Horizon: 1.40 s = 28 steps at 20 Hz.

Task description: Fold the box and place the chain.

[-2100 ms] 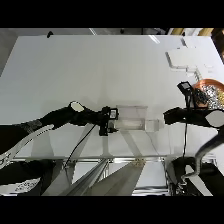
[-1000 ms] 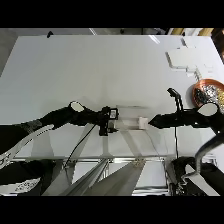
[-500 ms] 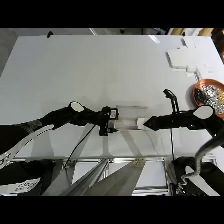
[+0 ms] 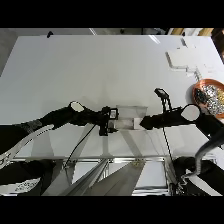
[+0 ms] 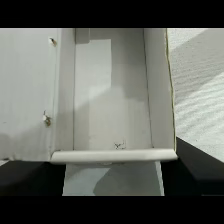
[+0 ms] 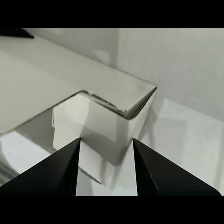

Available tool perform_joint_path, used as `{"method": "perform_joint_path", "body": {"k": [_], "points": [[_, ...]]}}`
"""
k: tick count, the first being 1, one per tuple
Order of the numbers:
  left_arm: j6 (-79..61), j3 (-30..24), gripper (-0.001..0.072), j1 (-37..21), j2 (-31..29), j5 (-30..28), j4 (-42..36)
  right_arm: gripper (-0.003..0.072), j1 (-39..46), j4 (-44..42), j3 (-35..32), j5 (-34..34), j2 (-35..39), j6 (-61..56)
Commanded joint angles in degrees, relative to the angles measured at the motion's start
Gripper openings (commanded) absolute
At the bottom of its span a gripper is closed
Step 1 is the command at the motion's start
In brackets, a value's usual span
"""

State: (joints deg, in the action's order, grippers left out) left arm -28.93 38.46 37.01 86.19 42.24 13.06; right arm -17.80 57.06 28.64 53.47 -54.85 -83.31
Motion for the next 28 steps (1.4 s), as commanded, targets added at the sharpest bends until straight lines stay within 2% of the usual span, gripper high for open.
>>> {"method": "perform_joint_path", "body": {"k": [1, 7, 10, 12, 18, 20, 21, 25, 26, 27, 28], "points": [[-0.02, 0.02, 0.0271, 0.00, 0.02, -0.02, 0.02, 0.0372, -4.13, 8.41, 3.08, -0.46, -2.23, -12.09], [-0.02, 0.02, 0.0271, 0.00, 0.02, -0.02, 0.02, 0.0382, -14.03, 19.61, 9.88, -0.11, -9.35, -27.17], [-0.02, 0.02, 0.0271, 0.00, 0.02, -0.04, 0.00, 0.0381, -16.96, 23.98, 12.66, 3.02, -13.35, -33.88], [-0.02, 0.02, 0.0271, 0.00, 0.02, -0.02, 0.00, 0.0381, -18.08, 25.92, 13.68, 5.55, -15.85, -36.87], [-0.02, 0.02, 0.0271, 0.00, 0.02, -0.02, 0.00, 0.0375, -19.41, 27.47, 14.25, 3.98, -18.25, -40.81], [-0.02, 0.02, 0.0271, 0.00, 0.02, -0.02, 0.00, 0.0316, -19.39, 27.52, 14.25, 3.89, -18.25, -41.00], [-0.02, 0.02, 0.0271, 0.00, 0.02, -0.02, 0.02, 0.0312, -19.39, 27.52, 14.25, 3.89, -18.25, -41.03], [-0.02, 0.02, 0.0271, 0.00, 0.02, -0.02, 0.00, 0.0153, -19.41, 27.47, 14.25, 3.93, -18.25, -41.22], [-0.02, 0.02, 0.0271, 0.00, 0.02, -0.02, 0.02, 0.0141, -19.41, 27.47, 14.25, 3.93, -18.25, -41.22], [-0.02, 0.02, 0.0271, 0.00, 0.02, -0.02, 0.00, 0.0052, -19.41, 27.47, 14.25, 3.91, -18.25, -41.20], [-0.02, 0.02, 0.0271, 0.00, 0.02, -0.02, 0.00, 0.0018, -19.41, 27.52, 14.25, 3.91, -18.25, -41.20]]}}
